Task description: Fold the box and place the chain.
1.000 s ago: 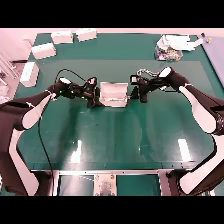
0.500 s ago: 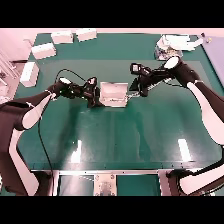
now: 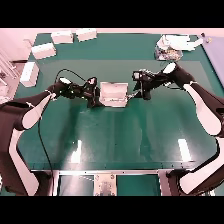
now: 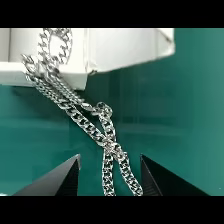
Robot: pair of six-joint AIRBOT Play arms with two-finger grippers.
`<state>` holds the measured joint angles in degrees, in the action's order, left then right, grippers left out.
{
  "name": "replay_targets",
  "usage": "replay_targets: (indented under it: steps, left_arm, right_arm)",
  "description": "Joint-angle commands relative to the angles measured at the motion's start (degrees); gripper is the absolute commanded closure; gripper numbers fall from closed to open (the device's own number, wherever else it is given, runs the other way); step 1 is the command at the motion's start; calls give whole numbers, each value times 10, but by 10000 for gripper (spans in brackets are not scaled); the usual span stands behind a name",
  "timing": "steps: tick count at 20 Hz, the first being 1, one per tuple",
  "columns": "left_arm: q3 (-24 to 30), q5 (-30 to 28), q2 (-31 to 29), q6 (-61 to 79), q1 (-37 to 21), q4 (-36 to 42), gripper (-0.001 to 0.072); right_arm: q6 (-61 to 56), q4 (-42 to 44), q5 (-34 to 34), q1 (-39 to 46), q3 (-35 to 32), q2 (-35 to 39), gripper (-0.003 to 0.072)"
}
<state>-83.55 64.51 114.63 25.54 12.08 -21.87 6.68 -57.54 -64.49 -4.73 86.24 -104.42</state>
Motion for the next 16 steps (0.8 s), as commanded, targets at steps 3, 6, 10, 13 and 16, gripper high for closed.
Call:
replay_targets:
  steps: [3, 6, 10, 13, 16]
  left_arm:
    - [0, 0, 0, 0, 0, 0, 357]
    - [0, 0, 0, 0, 0, 0, 357]
    - [0, 0, 0, 0, 0, 0, 357]
    - [0, 0, 0, 0, 0, 0, 357]
    - [0, 0, 0, 0, 0, 0, 357]
  right_arm:
    - [29, 0, 7, -1, 2, -27, 269]
    - [30, 1, 6, -2, 10, -35, 291]
    - [9, -3, -22, -2, 11, -36, 498]
    - [-41, -29, -35, -2, 11, -36, 680]
    - [-55, -19, -32, -6, 11, -27, 682]
